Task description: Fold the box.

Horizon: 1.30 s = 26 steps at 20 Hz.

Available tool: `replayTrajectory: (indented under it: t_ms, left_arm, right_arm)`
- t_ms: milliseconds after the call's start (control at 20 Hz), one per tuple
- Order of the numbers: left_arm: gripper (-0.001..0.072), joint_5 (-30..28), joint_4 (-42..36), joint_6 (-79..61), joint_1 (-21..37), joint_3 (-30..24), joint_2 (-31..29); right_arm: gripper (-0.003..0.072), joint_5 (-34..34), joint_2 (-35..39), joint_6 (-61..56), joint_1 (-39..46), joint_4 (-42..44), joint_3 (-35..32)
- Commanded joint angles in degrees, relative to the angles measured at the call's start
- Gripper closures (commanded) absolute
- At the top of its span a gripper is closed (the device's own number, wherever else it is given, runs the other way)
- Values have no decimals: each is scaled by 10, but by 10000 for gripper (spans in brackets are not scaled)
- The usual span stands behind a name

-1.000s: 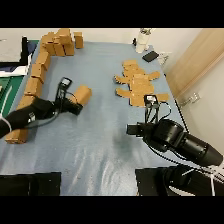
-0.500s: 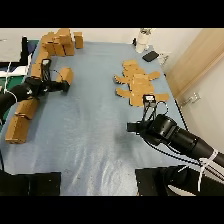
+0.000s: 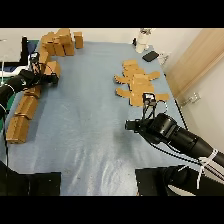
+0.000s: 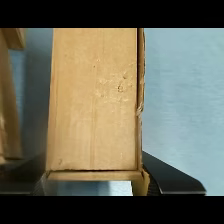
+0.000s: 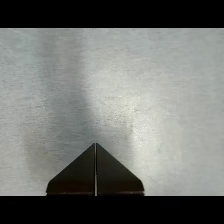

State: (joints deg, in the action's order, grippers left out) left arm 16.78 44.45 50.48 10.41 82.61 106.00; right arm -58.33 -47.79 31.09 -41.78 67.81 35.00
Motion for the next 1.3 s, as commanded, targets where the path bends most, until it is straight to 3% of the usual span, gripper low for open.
replayTrajectory:
  t_ms: [0, 600, 650, 900, 1100, 1250]
  left_arm:
    - [183, -13, 49, 21, 12, 27, 9]
    - [176, 21, 72, 21, 13, 52, 40]
    - [31, 22, 72, 21, 14, 58, 40]
    - [17, 29, 70, 21, 13, 72, 40]
    - [17, 81, 71, 21, 16, 72, 35]
    - [17, 152, 74, 21, 24, 72, 14]
  right_arm:
    - [681, 31, 0, 0, 0, -2, 2]
    - [682, 54, -1, 0, 0, -21, 23]
    - [682, 54, -1, 0, 0, -21, 23]
    - [681, 53, 0, 0, 0, -20, 23]
    - [681, 54, 0, 0, 0, -20, 23]
    - [680, 54, 0, 0, 0, -20, 23]
